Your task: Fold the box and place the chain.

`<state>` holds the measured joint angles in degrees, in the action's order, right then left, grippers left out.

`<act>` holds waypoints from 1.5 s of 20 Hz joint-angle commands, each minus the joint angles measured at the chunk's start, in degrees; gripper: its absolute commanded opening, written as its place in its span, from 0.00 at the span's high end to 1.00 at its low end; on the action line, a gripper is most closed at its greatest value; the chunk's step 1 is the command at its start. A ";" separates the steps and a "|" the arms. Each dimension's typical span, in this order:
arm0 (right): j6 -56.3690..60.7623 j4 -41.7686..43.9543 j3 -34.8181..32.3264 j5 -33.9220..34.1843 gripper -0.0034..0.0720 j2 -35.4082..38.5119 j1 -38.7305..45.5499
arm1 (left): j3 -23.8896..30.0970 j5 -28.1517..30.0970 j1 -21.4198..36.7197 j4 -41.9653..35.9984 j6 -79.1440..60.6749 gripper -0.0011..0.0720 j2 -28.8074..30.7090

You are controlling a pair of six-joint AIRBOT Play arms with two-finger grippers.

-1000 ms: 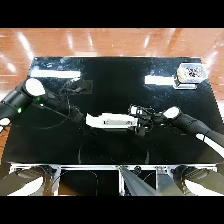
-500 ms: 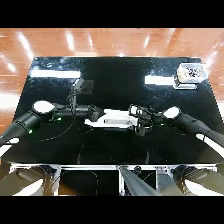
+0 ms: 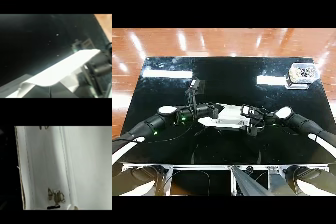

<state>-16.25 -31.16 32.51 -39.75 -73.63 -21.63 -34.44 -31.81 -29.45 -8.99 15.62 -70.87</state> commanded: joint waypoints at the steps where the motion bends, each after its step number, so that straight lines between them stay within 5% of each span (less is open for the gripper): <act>1: 0.00 0.02 0.02 -0.02 0.24 0.04 -0.04 | 0.04 5.07 -0.66 -1.81 -1.20 0.96 -1.60; 11: 0.00 0.02 0.02 -0.02 0.24 0.04 -0.04 | 0.02 4.17 -3.48 -2.25 -0.72 0.96 -5.31; 18: 0.00 0.02 0.00 -0.02 0.24 0.04 -0.04 | 0.04 5.22 0.68 5.14 0.35 0.96 2.54; 21: 0.00 0.02 0.02 -0.02 0.24 0.04 -0.04 | 0.04 -0.04 7.19 16.87 3.10 0.96 9.05; 24: 0.00 0.02 0.00 -0.02 0.24 0.04 -0.04 | 0.07 -13.68 16.61 29.73 7.02 0.96 13.84; 26: 0.00 0.02 0.02 -0.02 0.24 0.04 -0.04 | 0.07 -22.03 18.62 36.85 -3.54 0.96 13.88; 28: 0.00 0.02 0.00 -0.02 0.24 0.04 -0.04 | 0.04 -21.22 17.62 40.06 -5.16 0.96 13.44; 29: 0.00 0.02 0.02 -0.02 0.24 0.04 -0.04 | 0.07 -19.43 17.35 40.13 -5.16 0.87 12.94; 30: 0.00 0.02 0.00 -0.02 0.24 0.04 -0.04 | 0.04 -17.18 16.83 41.31 -6.40 0.44 12.09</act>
